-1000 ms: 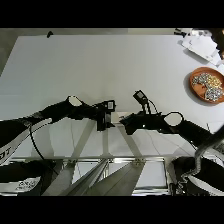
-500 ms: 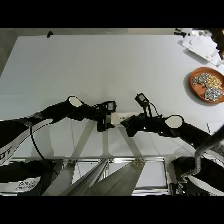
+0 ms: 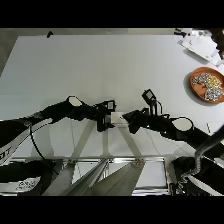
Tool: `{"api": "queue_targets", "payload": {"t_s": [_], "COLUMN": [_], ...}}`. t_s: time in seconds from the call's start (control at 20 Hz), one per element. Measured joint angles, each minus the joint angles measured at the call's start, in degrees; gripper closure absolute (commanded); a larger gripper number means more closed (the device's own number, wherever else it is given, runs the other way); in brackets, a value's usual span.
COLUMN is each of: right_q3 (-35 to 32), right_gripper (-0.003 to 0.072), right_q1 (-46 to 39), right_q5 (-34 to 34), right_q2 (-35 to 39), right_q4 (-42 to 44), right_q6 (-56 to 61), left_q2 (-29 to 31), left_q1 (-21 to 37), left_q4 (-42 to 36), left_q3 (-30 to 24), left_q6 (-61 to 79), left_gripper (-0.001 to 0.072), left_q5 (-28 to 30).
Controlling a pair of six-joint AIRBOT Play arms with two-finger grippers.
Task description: Fold the box and place the chain.
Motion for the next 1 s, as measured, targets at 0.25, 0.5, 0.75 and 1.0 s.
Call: {"api": "queue_targets", "payload": {"t_s": [0.25, 0.5, 0.75, 1.0], "right_q3": [1.8, 14.7, 31.4, 35.8], "right_gripper": [0.0681, 0.0683, 0.0684, 0.0680], "right_q1": [-2.6, -18.4, -35.1, -40.4], "right_q5": [-1.6, 21.7, 48.1, 66.5], "right_q2": [10.5, 15.4, 15.8, 11.0], "right_q4": [-9.1, -48.0, -70.3, -68.2], "right_q6": [8.5, 38.8, 50.3, 54.3], "left_q2": [0.0, 0.0, 0.0, 0.0], "left_q1": [0.0, 0.0, 0.0, 0.0], "left_q4": [0.0, 0.1, 0.1, 0.1], "left_q3": [0.0, 0.0, 0.0, 0.0], "left_q6": [0.1, 0.2, 0.2, 0.1], "left_gripper": [0.0367, 0.0367, 0.0367, 0.0367], "left_q5": [0.0, 0.0, 0.0, 0.0]}}
